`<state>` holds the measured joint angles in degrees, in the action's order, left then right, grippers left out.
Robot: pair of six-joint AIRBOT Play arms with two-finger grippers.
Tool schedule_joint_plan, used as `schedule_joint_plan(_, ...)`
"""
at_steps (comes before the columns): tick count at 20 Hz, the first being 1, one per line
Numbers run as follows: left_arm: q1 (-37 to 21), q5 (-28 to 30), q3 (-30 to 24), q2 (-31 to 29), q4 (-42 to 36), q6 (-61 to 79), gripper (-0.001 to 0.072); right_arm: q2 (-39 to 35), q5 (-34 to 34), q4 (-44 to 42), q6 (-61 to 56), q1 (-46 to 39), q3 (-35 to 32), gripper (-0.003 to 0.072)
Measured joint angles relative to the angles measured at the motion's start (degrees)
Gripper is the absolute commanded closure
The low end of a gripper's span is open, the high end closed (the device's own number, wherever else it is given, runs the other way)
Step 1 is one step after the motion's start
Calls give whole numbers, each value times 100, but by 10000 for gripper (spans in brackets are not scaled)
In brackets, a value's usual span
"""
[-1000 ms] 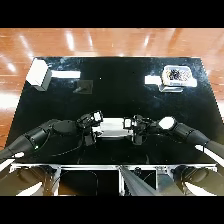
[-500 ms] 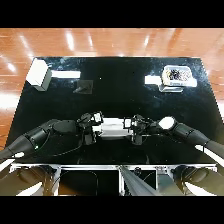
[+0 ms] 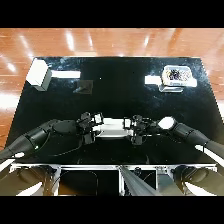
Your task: Fold the box and place the chain.
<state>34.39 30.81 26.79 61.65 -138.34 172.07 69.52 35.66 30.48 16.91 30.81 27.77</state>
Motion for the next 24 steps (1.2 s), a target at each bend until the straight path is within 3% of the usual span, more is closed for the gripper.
schedule_joint_plan(9, 101, 155, 2, 0, -142, 0, 297, 0, 13, 9, 7, 0, 0, 116)
schedule_joint_plan(10, 101, 166, 0, 0, -146, 0, 282, 0, 13, 11, 7, 2, 0, 116)
schedule_joint_plan(11, 101, 170, 0, 0, -151, 0, 205, 0, 7, 9, 4, 0, 0, 116)
schedule_joint_plan(12, 101, 173, 0, 0, -157, 0, 195, 0, -7, 4, 4, 2, 0, 116)
schedule_joint_plan(17, -101, 188, 2, 0, -57, -46, 196, 0, -26, -7, -2, 0, 0, 116)
schedule_joint_plan(24, -667, 940, 0, 0, 96, -131, 233, 0, -17, -2, -4, 0, 0, 116)
